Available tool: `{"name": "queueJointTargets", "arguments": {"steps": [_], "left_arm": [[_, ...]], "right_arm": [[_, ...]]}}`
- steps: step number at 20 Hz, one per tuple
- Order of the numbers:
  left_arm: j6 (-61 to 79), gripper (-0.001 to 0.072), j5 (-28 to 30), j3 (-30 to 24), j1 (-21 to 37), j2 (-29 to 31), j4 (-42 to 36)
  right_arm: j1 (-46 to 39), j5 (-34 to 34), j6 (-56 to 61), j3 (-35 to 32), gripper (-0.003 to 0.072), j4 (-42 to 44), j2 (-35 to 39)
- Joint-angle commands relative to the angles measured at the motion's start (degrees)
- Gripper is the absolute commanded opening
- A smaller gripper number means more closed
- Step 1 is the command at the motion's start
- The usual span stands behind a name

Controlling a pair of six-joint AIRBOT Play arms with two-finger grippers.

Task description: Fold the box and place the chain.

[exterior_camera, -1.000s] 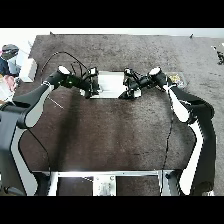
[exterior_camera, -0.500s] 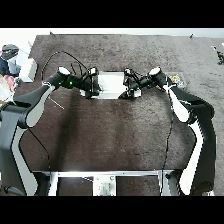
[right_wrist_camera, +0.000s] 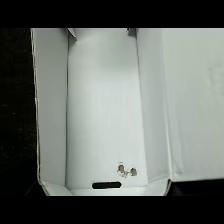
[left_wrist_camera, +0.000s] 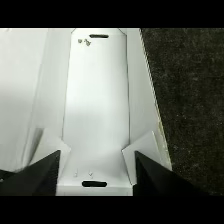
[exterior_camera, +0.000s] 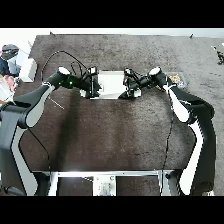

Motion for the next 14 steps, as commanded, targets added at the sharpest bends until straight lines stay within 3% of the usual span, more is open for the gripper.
{"name": "queueJointTargets", "arguments": {"steps": [1,5,6,7,10,14], "left_arm": [[-0.4,0.0299,0.1,0.0,0.9,0.0,0.2],[-0.4,0.0270,-1.8,0.1,3.3,0.8,0.1],[-0.4,0.0120,-2.9,0.1,3.8,1.2,-0.1],[-0.4,0.0042,-4.0,0.2,4.0,1.7,0.0],[-5.7,0.0040,-7.6,2.3,4.6,2.9,0.1],[-22.8,0.0010,-7.8,5.2,6.6,4.9,1.9]], "right_arm": [[0.0,-0.1,0.0,0.0,0.0465,0.0,0.0],[0.0,-0.1,0.0,0.0,0.0465,0.0,0.0],[0.0,-0.1,0.0,0.0,0.0465,0.0,0.0],[0.0,-0.1,0.0,0.0,0.0465,0.0,0.0],[0.0,-0.1,0.0,0.0,0.0465,0.0,0.0],[0.0,-0.1,0.0,0.0,0.0465,0.0,0.0]]}}
